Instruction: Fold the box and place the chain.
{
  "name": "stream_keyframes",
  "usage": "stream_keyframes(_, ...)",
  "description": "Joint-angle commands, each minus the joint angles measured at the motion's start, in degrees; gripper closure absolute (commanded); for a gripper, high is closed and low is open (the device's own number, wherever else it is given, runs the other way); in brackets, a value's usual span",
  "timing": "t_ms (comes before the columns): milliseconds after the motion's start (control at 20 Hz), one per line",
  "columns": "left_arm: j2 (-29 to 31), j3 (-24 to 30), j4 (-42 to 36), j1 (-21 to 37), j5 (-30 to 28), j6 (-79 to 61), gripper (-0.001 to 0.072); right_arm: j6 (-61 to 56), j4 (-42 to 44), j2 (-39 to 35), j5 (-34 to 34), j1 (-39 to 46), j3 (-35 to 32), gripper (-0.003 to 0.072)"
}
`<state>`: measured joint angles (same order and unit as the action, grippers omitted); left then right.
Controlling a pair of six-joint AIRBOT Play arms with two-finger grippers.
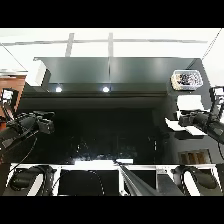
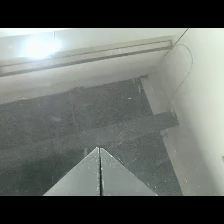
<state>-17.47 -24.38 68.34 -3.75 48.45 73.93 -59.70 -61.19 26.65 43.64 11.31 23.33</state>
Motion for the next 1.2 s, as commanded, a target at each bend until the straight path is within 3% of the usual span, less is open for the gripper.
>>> stream_keyframes(0, 0.0, 0.0, 0.0, 0.0, 0.0, 0.0, 0.0684, 0.0, 0.0, 0.0, 0.0, 0.0, 0.0, 0.0675)
stream_keyframes(700, 0.0, 0.0, 0.0, 0.0, -0.3, 0.0, 0.0684, 0.0, 0.1, 0.0, -2.4, 0.0, 0.0, 0.0676)
stream_keyframes(900, 0.0, 0.0, 0.0, 0.0, -7.6, 0.0, 0.0684, 0.0, 0.2, 0.0, -5.3, 0.0, 0.0, 0.0676)
stream_keyframes(1000, 0.0, 0.3, -1.8, -0.1, -10.7, 0.0, 0.0684, 0.0, 4.8, 0.0, -7.9, 0.0, 0.0, 0.0676)
stream_keyframes(1100, -0.8, 2.2, -5.5, -0.1, -18.0, 0.0, 0.0680, 0.0, 7.6, 0.8, -12.7, 0.0, -0.2, 0.0676)
stream_keyframes(1150, -2.2, 3.1, -6.1, -0.1, -21.4, 0.0, 0.0574, 0.0, 6.5, 1.8, -16.5, 0.0, -0.3, 0.0676)
